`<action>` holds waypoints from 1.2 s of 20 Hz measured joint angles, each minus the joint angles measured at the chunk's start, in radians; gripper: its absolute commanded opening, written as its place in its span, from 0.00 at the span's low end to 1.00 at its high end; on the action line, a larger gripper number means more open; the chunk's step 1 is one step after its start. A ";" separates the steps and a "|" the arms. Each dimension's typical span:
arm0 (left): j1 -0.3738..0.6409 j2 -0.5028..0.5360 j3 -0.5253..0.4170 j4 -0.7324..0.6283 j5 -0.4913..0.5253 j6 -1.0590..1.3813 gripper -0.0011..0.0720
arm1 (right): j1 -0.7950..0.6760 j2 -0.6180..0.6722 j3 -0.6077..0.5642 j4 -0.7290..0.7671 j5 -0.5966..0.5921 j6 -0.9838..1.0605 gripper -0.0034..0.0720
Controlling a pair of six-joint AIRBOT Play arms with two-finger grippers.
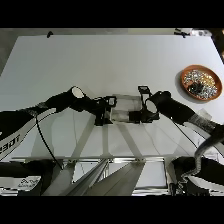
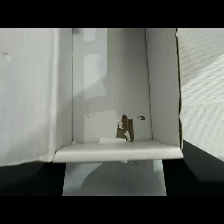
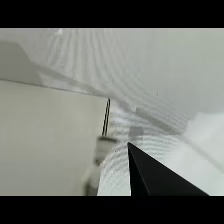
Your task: Fold the box and place the chain.
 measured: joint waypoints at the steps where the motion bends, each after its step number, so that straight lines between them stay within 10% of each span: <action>1: 0.000 0.000 0.000 0.000 0.000 0.000 0.51 | 0.010 -0.006 0.001 -0.006 -0.001 0.022 0.41; 6: 0.000 0.000 0.000 0.000 0.000 0.000 0.51 | 0.037 -0.020 0.010 -0.016 -0.013 0.129 0.39; 10: 0.000 0.000 0.000 0.000 0.000 -0.002 0.51 | 0.042 -0.023 0.023 -0.023 -0.034 0.159 0.06; 15: 0.000 0.000 0.000 -0.001 0.000 -0.002 0.51 | 0.043 -0.023 0.028 -0.028 -0.029 0.158 0.06; 20: 0.000 0.000 0.000 0.000 0.000 0.002 0.51 | 0.044 -0.023 0.031 -0.018 -0.070 0.131 0.53; 24: 0.000 0.000 0.000 0.000 0.000 0.002 0.51 | 0.044 -0.023 0.031 -0.028 -0.053 0.090 0.20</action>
